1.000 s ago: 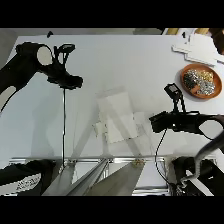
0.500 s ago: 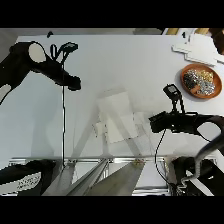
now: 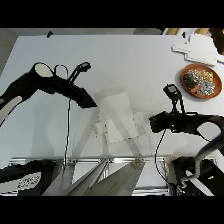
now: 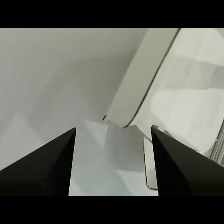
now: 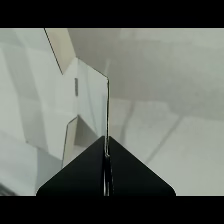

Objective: Fold the box and place the chain.

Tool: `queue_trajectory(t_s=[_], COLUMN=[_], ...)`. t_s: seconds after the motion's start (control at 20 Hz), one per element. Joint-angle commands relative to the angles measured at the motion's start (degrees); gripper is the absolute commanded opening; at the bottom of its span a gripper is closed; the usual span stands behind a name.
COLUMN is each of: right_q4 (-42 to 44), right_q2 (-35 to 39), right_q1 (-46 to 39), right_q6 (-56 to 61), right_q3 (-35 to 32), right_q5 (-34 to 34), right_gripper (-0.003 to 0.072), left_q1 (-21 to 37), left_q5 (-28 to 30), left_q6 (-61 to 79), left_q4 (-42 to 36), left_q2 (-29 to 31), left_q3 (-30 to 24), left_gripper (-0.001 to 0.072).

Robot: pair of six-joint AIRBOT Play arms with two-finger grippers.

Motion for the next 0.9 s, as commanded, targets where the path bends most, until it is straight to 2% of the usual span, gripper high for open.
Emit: queue_trajectory(t_s=[0.0,0.3,0.45,0.55,0.6,0.65,0.7,0.8,0.85], right_q4=[0.0,0.0,0.0,0.0,0.0,0.0,0.0,0.0,0.0], right_q2=[0.0,0.0,0.0,0.0,0.0,0.0,0.0,0.0,0.0], right_q1=[0.1,0.1,0.1,0.1,0.1,0.1,0.1,0.1,0.1], right_q6=[0.0,0.0,0.0,0.0,0.0,0.0,0.0,0.0,0.0], right_q3=[0.0,0.0,0.0,0.0,0.0,0.0,0.0,0.0,0.0], right_q5=[0.0,0.0,0.0,0.0,0.0,0.0,0.0,0.0,0.0], right_gripper=[0.0015,0.0015,0.0015,0.0015,0.0015,0.0015,0.0015,0.0015,0.0015], left_q1=[-0.7,-5.3,-5.6,-4.7,-4.4,-4.1,-4.1,-4.1,-4.2], left_q5=[-0.3,-0.3,0.2,0.1,0.2,0.2,0.2,0.1,0.1], left_q6=[10.8,12.9,12.9,13.8,14.3,14.5,14.7,17.3,19.1], left_q4=[-10.8,-11.9,-12.5,-14.1,-14.4,-14.3,-14.1,-13.6,-13.2], left_q2=[-2.9,-9.4,-10.4,-10.3,-10.3,-10.3,-10.3,-10.3,-10.3], left_q3=[-2.3,-2.3,-2.3,-2.3,-2.3,-2.3,-2.3,-2.3,-2.3], left_gripper=[0.0523,0.052,0.0473,0.0303,0.0179,0.0127,0.0126,0.0007,0.0006])
